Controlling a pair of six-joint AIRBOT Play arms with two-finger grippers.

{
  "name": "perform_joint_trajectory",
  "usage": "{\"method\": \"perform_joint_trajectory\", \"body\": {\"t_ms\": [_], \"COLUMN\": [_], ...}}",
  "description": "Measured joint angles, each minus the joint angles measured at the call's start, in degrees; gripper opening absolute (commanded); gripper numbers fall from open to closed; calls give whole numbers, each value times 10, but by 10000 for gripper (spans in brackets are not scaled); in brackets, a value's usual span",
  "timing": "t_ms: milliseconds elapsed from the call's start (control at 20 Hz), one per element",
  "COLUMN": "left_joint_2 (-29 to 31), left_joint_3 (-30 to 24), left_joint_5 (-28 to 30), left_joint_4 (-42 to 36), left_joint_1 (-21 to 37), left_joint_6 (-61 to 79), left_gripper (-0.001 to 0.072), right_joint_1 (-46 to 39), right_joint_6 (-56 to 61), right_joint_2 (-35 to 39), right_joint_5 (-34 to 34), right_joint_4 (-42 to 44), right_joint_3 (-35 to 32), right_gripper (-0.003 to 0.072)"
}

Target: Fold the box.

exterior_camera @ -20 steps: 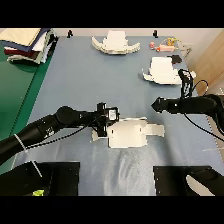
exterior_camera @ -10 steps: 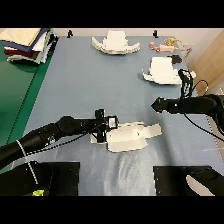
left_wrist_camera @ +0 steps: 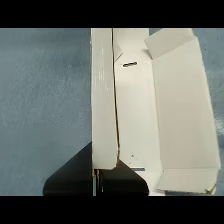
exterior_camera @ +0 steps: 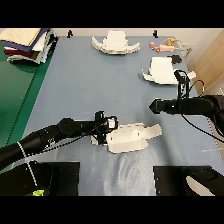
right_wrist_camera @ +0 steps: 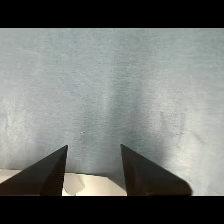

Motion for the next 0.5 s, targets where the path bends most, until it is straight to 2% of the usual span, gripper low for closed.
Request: {"method": "perform_joint_trajectory", "body": {"t_ms": [250,300,350,450,500], "left_joint_2": [0,0,0,0,0], "left_joint_3": [0,0,0,0,0], "left_joint_5": [-40,-44,-47,-49,-48], "left_joint_4": [-2,-2,-2,-2,-2], "left_joint_1": [0,0,0,0,0], "left_joint_6": [-27,-29,-31,-33,-33], "left_gripper": [17,17,17,18,18], "right_joint_1": [3,3,3,3,3], "right_joint_6": [0,0,0,0,-3], "right_joint_2": [0,0,0,0,0], "right_joint_5": [0,-2,-7,-25,-40], "right_joint_4": [-3,-5,-8,-19,-23], "right_joint_3": [0,0,0,0,0], "right_gripper": [520,493,371,2,5]}}
